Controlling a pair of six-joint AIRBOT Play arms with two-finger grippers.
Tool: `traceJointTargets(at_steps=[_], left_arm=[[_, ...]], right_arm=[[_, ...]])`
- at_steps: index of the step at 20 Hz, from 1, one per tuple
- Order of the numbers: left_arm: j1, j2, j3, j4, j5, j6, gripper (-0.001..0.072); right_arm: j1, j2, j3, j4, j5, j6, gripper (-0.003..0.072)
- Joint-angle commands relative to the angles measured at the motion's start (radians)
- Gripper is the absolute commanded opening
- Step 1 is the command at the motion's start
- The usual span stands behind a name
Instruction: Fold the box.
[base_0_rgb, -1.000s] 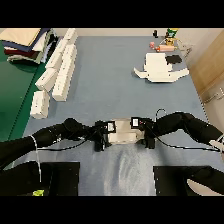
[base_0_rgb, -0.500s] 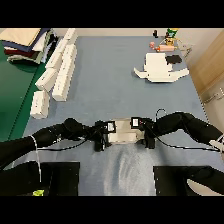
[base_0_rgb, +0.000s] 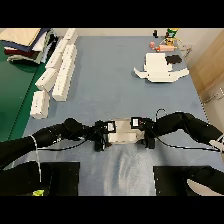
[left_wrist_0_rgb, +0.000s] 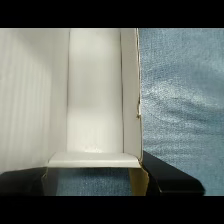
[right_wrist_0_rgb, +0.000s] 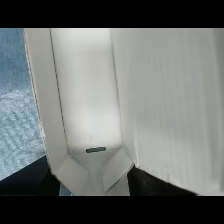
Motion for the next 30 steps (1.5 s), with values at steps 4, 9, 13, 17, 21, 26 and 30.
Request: traceJointTargets(at_steps=[4,9,13,17,21,26,30], left_arm=[[0.001,-0.001,0.001,0.0,0.0,0.0,0.0467],[0.001,-0.001,0.001,0.0,0.0,0.0,0.0467],[0.001,-0.001,0.001,0.0,-0.001,0.0,0.0466],[0.001,-0.001,0.001,0.0,0.0,0.0,0.0466],[0.001,-0.001,0.001,0.0,0.0,0.0,0.0466],[0.001,-0.001,0.001,0.0,0.0,0.0,0.0467],[0.001,-0.001,0.001,0.0,0.0,0.0,0.0466]], right_arm=[[0.001,0.0,0.0,-0.007,0.0,0.0,0.0514],[0.001,-0.001,0.0,-0.011,0.003,0.001,0.0717],[0.001,0.008,0.0,-0.064,0.003,0.048,0.0717],[0.001,0.068,0.0,-0.207,-0.01,0.111,0.0717],[0.001,0.127,0.0,-0.272,-0.057,0.195,0.0717],[0.001,0.224,0.0,-0.276,-0.132,0.296,0.0715],[0.001,0.325,0.003,-0.308,-0.215,0.615,0.0701]])
